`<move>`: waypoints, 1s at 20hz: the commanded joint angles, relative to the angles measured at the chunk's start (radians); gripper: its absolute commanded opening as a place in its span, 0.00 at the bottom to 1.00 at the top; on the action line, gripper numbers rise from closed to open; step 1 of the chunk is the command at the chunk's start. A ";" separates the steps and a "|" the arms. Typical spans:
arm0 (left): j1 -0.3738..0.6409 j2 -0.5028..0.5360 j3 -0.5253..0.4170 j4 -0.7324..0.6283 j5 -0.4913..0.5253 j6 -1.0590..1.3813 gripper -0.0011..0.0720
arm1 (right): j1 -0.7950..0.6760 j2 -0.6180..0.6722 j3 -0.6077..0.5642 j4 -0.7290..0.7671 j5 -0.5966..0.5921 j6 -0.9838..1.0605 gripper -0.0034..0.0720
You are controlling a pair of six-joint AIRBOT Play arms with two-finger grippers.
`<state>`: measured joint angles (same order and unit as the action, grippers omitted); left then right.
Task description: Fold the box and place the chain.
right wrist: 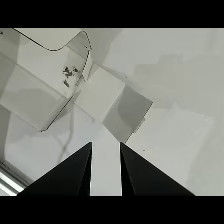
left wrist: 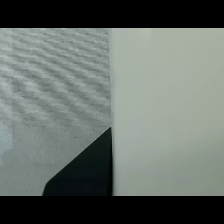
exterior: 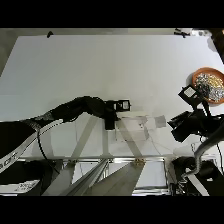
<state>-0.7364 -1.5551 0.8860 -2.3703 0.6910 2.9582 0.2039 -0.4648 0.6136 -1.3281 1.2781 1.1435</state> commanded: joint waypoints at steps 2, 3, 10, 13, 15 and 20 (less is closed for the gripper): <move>-0.001 -0.011 -0.001 0.009 0.018 0.000 0.02 | 0.000 0.001 0.000 0.000 0.000 0.000 0.30; -0.001 -0.012 -0.001 0.008 0.019 0.000 0.02 | 0.000 0.001 0.001 0.000 0.000 0.000 0.30; 0.000 0.044 -0.001 0.007 0.019 0.000 0.26 | 0.000 0.001 0.000 0.000 0.001 0.001 0.30; 0.000 0.074 -0.001 0.006 0.020 0.000 0.38 | 0.000 -0.001 0.000 0.000 0.001 0.001 0.30; 0.000 0.083 -0.001 0.003 0.023 0.000 0.60 | 0.000 -0.001 0.000 0.000 0.002 0.001 0.30; 0.002 0.084 -0.001 0.000 0.045 -0.002 0.67 | 0.000 -0.001 0.000 0.001 0.002 0.001 0.30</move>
